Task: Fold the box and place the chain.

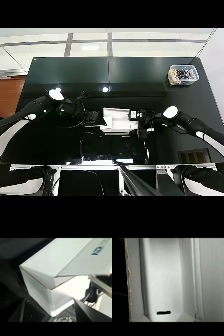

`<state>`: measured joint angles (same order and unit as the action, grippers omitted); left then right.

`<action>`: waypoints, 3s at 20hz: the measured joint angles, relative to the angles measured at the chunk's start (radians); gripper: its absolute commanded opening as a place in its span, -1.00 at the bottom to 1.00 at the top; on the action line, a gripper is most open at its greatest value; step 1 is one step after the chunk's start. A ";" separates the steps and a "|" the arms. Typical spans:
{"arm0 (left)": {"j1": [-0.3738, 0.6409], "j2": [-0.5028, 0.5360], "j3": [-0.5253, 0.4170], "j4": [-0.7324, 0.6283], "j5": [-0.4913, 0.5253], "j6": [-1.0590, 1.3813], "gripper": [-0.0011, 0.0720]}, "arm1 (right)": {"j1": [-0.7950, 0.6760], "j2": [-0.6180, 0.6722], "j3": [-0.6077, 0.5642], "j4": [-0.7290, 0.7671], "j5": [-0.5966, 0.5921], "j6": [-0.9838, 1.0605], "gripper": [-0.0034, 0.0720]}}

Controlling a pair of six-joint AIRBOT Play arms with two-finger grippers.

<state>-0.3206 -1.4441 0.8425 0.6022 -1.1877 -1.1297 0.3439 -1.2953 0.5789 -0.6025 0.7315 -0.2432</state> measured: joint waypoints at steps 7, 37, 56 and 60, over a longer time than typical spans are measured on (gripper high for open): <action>-0.053 0.000 0.072 0.068 -0.004 -0.117 0.48 | 0.000 0.000 0.000 0.000 0.000 0.000 0.18; -0.375 -0.040 0.239 0.632 0.110 -0.821 0.48 | 0.004 0.000 0.000 -0.001 -0.003 0.000 0.19; -0.444 -0.117 0.366 0.858 -0.031 -1.088 0.10 | 0.004 0.000 0.000 -0.001 -0.004 0.000 0.18; -0.457 -0.130 0.374 0.859 -0.030 -1.155 -0.17 | 0.004 0.000 0.000 -0.001 -0.004 0.000 0.18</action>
<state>-0.7780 -1.5742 1.2163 1.4616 -1.2175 -2.2852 0.3481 -1.2953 0.5789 -0.6037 0.7277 -0.2432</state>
